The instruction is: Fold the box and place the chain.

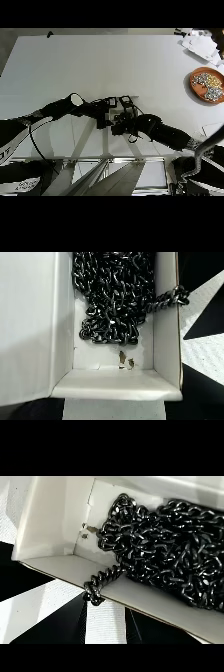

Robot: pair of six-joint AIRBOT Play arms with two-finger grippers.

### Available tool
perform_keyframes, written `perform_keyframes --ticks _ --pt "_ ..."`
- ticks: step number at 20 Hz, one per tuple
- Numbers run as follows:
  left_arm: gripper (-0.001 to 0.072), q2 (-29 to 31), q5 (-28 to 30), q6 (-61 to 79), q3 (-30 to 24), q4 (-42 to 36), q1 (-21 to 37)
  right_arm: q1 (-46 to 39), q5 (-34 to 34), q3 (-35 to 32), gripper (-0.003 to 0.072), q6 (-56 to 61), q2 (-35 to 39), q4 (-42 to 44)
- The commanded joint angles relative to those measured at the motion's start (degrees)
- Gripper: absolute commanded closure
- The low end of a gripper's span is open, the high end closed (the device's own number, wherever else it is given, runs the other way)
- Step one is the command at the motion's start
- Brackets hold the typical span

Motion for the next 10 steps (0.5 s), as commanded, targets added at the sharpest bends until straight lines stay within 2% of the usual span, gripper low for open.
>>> perform_keyframes --ticks 1,8,9,10 --pt "0.0376 0.02 0.02 0.07 -0.02 0.04 0.00 0.09 -0.46 -0.02 0.0523 0.96 -0.17 -1.77" --pt "0.0376 0.02 0.02 0.07 -0.02 0.04 -0.02 0.83 -0.50 -0.02 0.0532 0.96 -2.08 -2.67" --pt "0.0376 0.02 0.02 0.07 -0.02 0.04 0.00 0.83 -0.28 0.00 0.0551 0.94 -2.08 -2.80" --pt "0.0376 0.02 0.00 0.07 -0.02 0.04 -0.02 0.83 -0.22 -0.02 0.0613 0.92 -2.08 -2.80"
